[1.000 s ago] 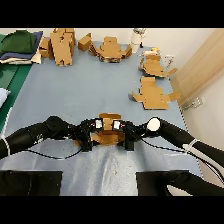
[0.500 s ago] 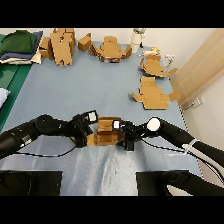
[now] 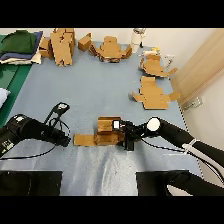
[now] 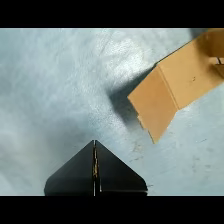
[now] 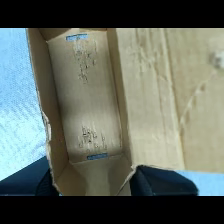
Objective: Fold the box.
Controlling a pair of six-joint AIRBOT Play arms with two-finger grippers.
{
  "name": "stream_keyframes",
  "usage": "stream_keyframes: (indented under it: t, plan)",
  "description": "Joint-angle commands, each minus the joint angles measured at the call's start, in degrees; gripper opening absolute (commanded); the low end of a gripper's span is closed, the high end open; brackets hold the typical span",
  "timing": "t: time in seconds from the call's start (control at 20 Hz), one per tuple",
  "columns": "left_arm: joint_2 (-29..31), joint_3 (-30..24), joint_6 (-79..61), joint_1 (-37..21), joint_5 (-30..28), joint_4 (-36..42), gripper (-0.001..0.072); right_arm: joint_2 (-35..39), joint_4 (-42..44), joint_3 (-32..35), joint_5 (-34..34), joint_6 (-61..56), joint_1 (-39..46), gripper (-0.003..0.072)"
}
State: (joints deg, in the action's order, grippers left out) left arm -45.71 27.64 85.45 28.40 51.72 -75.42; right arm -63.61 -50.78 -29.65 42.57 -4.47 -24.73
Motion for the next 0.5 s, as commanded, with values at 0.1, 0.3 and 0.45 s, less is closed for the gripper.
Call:
stream_keyframes:
  t: [0.1, 0.3, 0.45]
  plan:
    - [-3.1, -2.0, 8.0, -0.5, -5.2, 11.2, 0.0013, 0.0, 0.1, 0.0, 0.0, 0.0, 0.0, 0.0502]
    - [-7.3, -2.0, 2.2, -0.5, -9.4, 21.4, 0.0013, 0.0, 0.1, 0.0, 0.0, 0.0, 0.0, 0.0501]
    - [-10.7, -2.0, -1.2, -0.5, -11.8, 26.0, 0.0013, 0.0, 0.1, 0.0, 0.0, 0.0, 0.0, 0.0502]
